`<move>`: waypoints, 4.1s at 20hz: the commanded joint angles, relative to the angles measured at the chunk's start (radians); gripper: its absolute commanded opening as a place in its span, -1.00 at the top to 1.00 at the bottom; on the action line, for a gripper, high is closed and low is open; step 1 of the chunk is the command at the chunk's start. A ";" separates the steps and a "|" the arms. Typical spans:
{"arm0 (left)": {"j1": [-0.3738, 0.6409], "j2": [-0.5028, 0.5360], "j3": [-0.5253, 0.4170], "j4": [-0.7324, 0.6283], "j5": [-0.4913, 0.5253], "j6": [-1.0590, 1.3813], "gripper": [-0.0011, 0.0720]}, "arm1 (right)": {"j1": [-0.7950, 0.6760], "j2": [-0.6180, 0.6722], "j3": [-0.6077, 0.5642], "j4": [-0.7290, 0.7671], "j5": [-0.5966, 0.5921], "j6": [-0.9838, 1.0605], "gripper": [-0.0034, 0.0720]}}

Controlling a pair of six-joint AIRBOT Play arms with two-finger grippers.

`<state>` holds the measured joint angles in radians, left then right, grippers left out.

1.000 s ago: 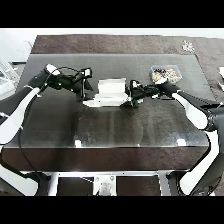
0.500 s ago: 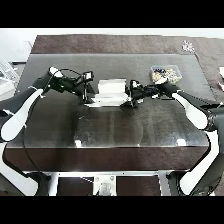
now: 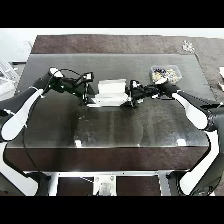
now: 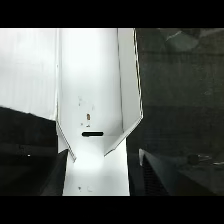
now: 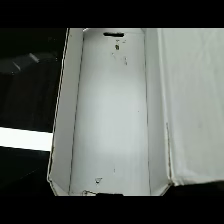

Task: Fold the box and place the chain.

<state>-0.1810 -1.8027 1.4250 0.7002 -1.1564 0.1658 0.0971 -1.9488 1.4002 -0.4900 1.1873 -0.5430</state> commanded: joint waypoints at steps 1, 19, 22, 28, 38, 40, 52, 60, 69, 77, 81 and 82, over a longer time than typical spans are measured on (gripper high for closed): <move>0.000 -0.010 -0.001 -0.002 -0.004 0.000 -0.44 | 0.000 0.000 0.000 0.000 0.000 0.000 -0.66; -0.037 -0.025 -0.007 -0.077 0.090 0.080 0.33 | 0.000 0.000 0.000 0.000 0.000 0.000 -0.66; -0.037 -0.031 -0.007 -0.124 0.090 0.106 0.33 | 0.000 0.000 0.000 0.000 0.000 0.000 -0.66; -0.070 -0.053 -0.007 -0.147 0.105 0.132 0.26 | 0.000 0.000 0.000 0.000 0.000 0.000 -0.66; -0.082 -0.053 -0.007 -0.148 0.199 0.150 -0.38 | 0.000 0.000 0.000 0.000 0.000 0.000 -0.66; -0.082 -0.053 -0.007 -0.148 0.212 0.152 -0.68 | 0.000 0.000 0.000 0.000 0.000 0.000 -0.66; -0.081 -0.053 -0.007 -0.147 0.204 0.163 0.17 | 0.000 0.000 0.000 0.000 0.000 0.000 -0.66; -0.062 -0.048 -0.003 -0.143 0.115 0.221 0.78 | 0.000 0.000 0.000 0.000 0.000 0.000 -0.66; 0.054 -0.019 -0.001 -0.183 0.008 0.237 0.92 | 0.000 0.000 0.000 0.000 0.000 0.000 -0.66; 0.133 0.073 0.000 -0.193 -0.039 0.030 0.92 | 0.000 0.000 0.000 0.000 0.000 0.000 -0.66; 0.153 0.079 0.000 -0.192 -0.035 -0.262 0.92 | 0.000 0.000 0.000 0.000 0.000 0.000 -0.66; 0.158 0.082 0.000 -0.192 -0.024 -0.338 0.92 | 0.000 0.000 0.000 0.000 0.000 0.000 -0.66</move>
<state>-0.0395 -1.7302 1.4242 0.5095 -1.1900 0.0578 0.0971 -1.9491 1.4002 -0.4900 1.1870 -0.5430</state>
